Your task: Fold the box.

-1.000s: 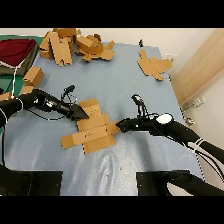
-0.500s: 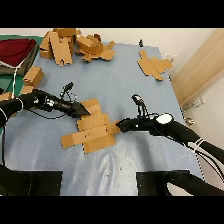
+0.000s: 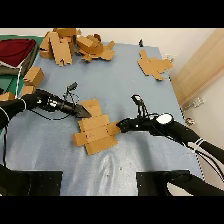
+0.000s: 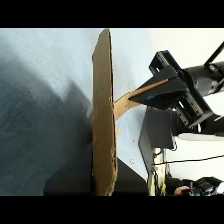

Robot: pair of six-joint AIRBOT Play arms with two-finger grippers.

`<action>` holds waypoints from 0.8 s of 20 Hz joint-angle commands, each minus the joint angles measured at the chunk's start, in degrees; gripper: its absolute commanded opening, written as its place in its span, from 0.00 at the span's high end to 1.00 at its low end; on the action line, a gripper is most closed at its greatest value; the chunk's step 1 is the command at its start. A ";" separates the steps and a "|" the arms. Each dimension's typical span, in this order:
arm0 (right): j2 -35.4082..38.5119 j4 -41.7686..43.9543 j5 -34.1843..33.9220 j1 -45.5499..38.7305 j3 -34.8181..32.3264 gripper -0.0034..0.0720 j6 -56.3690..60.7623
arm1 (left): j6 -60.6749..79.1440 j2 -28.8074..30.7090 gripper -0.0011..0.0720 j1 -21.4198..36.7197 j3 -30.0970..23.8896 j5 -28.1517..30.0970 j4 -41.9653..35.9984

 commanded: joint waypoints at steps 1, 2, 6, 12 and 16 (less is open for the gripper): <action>0.04 0.11 -0.50 0.04 0.00 0.96 1.03 | 4.09 0.04 0.96 -0.13 0.02 -2.40 0.85; 0.04 0.11 -0.50 0.02 0.00 0.95 1.11 | 4.07 0.04 0.96 0.26 0.02 -2.34 1.44; 0.04 0.09 -0.55 0.04 0.00 0.96 1.84 | 3.85 0.02 0.96 1.46 0.02 -1.79 1.81; 0.04 0.09 -0.55 0.04 0.00 0.96 2.19 | 5.81 0.02 0.96 1.88 0.02 0.17 1.81; 0.07 0.11 -0.57 -0.07 0.13 0.67 7.28 | 12.31 0.04 0.97 0.50 0.02 -2.84 2.25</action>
